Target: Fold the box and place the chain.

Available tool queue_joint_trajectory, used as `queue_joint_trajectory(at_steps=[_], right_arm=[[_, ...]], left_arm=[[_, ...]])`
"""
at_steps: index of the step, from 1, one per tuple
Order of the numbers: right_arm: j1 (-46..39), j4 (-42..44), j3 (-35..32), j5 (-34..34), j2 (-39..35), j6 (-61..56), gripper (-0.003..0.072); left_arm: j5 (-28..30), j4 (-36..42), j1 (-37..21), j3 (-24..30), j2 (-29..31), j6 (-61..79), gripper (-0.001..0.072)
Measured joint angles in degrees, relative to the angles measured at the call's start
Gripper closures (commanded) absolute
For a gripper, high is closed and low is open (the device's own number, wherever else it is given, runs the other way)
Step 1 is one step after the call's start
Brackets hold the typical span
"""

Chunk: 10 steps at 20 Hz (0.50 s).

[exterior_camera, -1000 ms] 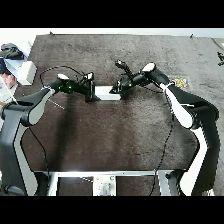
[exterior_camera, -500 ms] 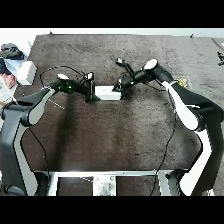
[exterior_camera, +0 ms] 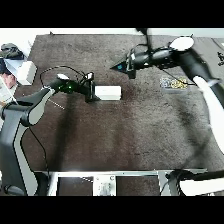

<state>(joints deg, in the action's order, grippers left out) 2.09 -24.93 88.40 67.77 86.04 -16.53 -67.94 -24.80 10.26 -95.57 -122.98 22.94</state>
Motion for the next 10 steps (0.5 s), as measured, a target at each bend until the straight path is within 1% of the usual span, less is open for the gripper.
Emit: queue_joint_trajectory(at_steps=[2,6,8,9,10], right_arm=[[-0.72,0.57,-11.04,-9.07,-10.47,-0.61,0.0695],[-1.55,1.18,-37.44,-36.11,-34.32,-1.53,0.0694],[-1.62,1.14,-49.03,-47.41,-45.57,-1.95,0.0694],[-1.73,1.36,-54.01,-52.35,-50.84,-2.10,0.0694],[-1.77,1.31,-58.14,-55.65,-55.17,-2.12,0.0694]], left_arm=[[0.00,0.00,0.00,0.00,0.00,0.00,0.0370],[0.00,0.00,0.00,0.00,0.02,-0.02,0.0370],[0.00,0.00,0.00,0.00,0.00,0.00,0.0370],[0.00,0.00,0.00,0.00,0.00,0.00,0.0370],[0.00,0.00,0.00,0.00,0.00,0.00,0.0369]])
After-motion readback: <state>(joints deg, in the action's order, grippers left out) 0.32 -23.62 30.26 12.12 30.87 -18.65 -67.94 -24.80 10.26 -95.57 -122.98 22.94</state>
